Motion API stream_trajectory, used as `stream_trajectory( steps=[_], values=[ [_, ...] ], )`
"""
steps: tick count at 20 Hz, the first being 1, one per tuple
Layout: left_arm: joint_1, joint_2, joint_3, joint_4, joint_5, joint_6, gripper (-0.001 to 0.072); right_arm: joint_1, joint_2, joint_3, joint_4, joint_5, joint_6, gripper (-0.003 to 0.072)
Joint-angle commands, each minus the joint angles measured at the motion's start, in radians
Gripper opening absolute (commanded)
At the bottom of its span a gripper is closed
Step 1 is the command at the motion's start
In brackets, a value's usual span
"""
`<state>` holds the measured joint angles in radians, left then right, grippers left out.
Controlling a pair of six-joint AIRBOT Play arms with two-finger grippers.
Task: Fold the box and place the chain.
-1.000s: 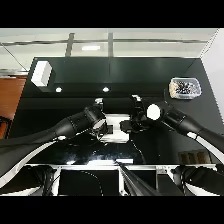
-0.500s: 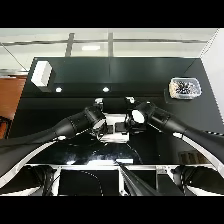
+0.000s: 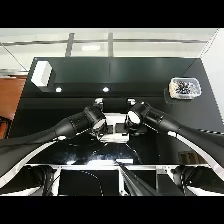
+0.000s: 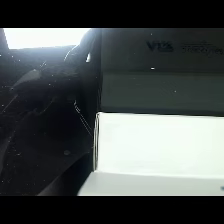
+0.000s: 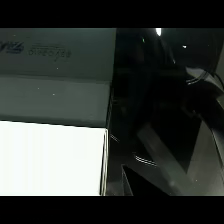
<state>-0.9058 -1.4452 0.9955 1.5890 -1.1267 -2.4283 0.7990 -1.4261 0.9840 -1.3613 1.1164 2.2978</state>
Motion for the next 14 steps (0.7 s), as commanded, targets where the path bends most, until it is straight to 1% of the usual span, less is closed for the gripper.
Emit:
stream_trajectory(
  steps=[1, 5, 7, 8, 9, 14],
  values=[
    [0.000, 0.000, 0.000, 0.000, 0.000, 0.000, 0.0030, 0.001, -0.005, 0.001, -0.005, 0.005, 0.023, 0.0264],
    [0.000, 0.000, 0.000, 0.000, 0.000, 0.000, 0.0030, 0.001, -0.009, 0.001, -0.004, -0.003, 0.025, 0.0263],
    [0.000, 0.000, 0.000, 0.000, 0.000, 0.000, 0.0030, 0.001, -0.009, 0.001, -0.004, -0.005, 0.025, 0.0192],
    [0.000, 0.000, 0.000, 0.000, 0.000, 0.000, 0.0030, 0.001, -0.009, 0.001, -0.003, -0.011, 0.024, 0.0122],
    [0.000, 0.000, 0.000, 0.000, 0.000, 0.000, 0.0030, 0.001, -0.009, 0.001, -0.001, -0.021, 0.025, 0.0015],
    [0.000, 0.000, 0.000, 0.000, 0.000, 0.000, 0.0030, 0.001, -0.009, 0.001, 0.002, -0.015, 0.021, 0.0023]
  ],
)
